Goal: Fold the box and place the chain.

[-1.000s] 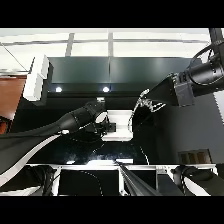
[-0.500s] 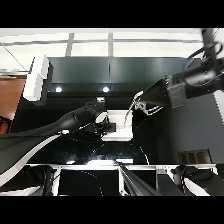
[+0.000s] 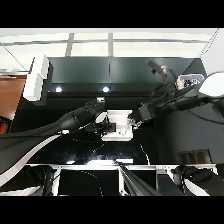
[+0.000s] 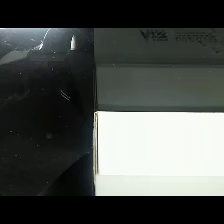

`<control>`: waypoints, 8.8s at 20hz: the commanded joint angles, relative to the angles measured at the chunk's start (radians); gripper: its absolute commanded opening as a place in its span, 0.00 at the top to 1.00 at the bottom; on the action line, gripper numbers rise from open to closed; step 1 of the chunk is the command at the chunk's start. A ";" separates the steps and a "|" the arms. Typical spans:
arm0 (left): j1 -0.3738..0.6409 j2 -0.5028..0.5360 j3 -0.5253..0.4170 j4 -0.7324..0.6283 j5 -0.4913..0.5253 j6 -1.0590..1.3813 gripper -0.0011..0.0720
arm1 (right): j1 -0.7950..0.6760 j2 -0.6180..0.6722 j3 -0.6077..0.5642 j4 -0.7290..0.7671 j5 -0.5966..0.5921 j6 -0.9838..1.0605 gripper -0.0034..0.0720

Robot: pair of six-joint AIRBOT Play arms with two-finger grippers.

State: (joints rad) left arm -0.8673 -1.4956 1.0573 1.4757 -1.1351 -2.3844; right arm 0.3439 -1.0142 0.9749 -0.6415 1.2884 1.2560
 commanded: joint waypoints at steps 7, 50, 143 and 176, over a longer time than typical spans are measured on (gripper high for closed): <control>0.000 0.000 0.000 0.001 0.000 0.001 0.95 | 0.040 -0.035 -0.177 -0.017 -0.248 0.072 0.53; 0.000 0.000 0.000 0.000 -0.004 0.002 0.95 | -0.461 -0.072 -0.053 -0.650 -0.636 0.371 0.94; 0.000 0.000 0.000 0.000 -0.003 0.002 0.95 | -0.066 -0.084 -0.538 -0.043 -0.576 -1.499 0.02; 0.000 0.000 0.000 0.001 -0.003 0.002 0.95 | -0.066 -0.005 -0.527 -0.035 -0.605 -1.140 0.93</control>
State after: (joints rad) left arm -0.8677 -1.4956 1.0573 1.4761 -1.1385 -2.3829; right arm 0.2779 -1.0611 0.4412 -0.6735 0.6804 -0.0177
